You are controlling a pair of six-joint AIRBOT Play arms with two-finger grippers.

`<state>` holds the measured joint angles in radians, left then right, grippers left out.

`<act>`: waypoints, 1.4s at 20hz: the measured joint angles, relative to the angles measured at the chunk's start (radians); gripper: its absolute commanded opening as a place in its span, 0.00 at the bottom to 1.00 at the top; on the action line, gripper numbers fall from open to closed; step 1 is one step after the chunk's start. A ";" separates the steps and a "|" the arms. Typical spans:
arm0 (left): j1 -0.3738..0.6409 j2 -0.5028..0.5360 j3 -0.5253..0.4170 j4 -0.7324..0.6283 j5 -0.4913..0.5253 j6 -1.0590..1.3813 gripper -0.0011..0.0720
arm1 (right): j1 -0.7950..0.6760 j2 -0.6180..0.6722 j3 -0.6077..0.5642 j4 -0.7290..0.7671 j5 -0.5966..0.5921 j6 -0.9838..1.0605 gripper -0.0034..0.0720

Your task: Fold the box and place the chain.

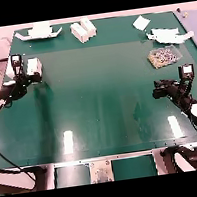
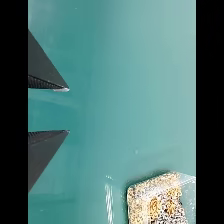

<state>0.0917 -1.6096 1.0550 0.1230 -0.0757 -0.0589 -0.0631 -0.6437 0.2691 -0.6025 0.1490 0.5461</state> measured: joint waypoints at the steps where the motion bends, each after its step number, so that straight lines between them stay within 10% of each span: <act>1: 0.000 0.022 0.000 0.000 -0.006 -0.003 1.00 | 0.000 0.000 0.000 0.000 0.000 0.000 0.44; 3: 0.000 0.081 0.000 0.000 -0.026 -0.015 0.96 | 0.000 0.000 0.000 0.000 -0.002 0.000 0.44; 7: 0.000 0.232 0.000 0.013 -0.148 -0.053 0.10 | 0.000 0.000 0.000 0.000 -0.019 0.000 0.44; 8: 0.000 0.267 0.000 0.026 -0.192 -0.057 0.04 | 0.000 0.000 0.000 0.000 -0.022 0.000 0.45; 15: 0.000 0.509 -0.057 0.147 -0.418 -0.151 0.04 | 0.000 0.000 0.000 0.000 -0.028 0.000 0.44; 28: 0.000 1.019 -0.513 0.191 -0.380 -0.126 0.04 | 0.000 0.000 -0.001 0.000 -0.029 0.000 0.44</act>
<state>0.0917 -0.5903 0.5419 0.3138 -0.4561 -0.1852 -0.0631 -0.6437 0.2684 -0.6025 0.1200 0.5457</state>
